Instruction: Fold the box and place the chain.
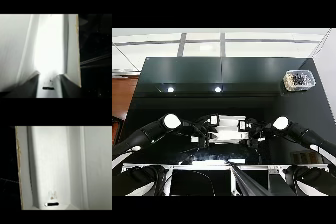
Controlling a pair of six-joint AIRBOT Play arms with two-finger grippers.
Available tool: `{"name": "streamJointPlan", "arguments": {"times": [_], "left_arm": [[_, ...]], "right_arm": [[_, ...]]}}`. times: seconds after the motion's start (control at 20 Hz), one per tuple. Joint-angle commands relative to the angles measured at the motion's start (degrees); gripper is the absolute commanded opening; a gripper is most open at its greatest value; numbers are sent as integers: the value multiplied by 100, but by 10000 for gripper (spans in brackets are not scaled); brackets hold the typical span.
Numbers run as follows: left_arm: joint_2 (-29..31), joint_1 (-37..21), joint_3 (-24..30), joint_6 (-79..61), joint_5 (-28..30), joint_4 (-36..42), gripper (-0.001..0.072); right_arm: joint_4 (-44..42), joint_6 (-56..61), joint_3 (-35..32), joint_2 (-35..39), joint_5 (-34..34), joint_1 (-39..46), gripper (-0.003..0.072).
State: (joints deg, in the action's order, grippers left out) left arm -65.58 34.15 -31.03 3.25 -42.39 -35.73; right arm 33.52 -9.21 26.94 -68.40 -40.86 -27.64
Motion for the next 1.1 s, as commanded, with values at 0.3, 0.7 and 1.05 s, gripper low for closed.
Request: {"name": "streamJointPlan", "arguments": {"times": [0.3, 0.7, 1.05], "left_arm": [[20, -44, -15, 4, -11, -81, 95], [938, -2277, -55, 3689, -2109, -2166, 27], [916, -4487, 396, 6758, -2420, -1805, 28]], "right_arm": [[-2, 0, 0, 4, 2, 0, 195], [-2, 0, 0, 4, 0, 0, 194], [-2, 0, 0, 4, 0, 0, 194]]}}
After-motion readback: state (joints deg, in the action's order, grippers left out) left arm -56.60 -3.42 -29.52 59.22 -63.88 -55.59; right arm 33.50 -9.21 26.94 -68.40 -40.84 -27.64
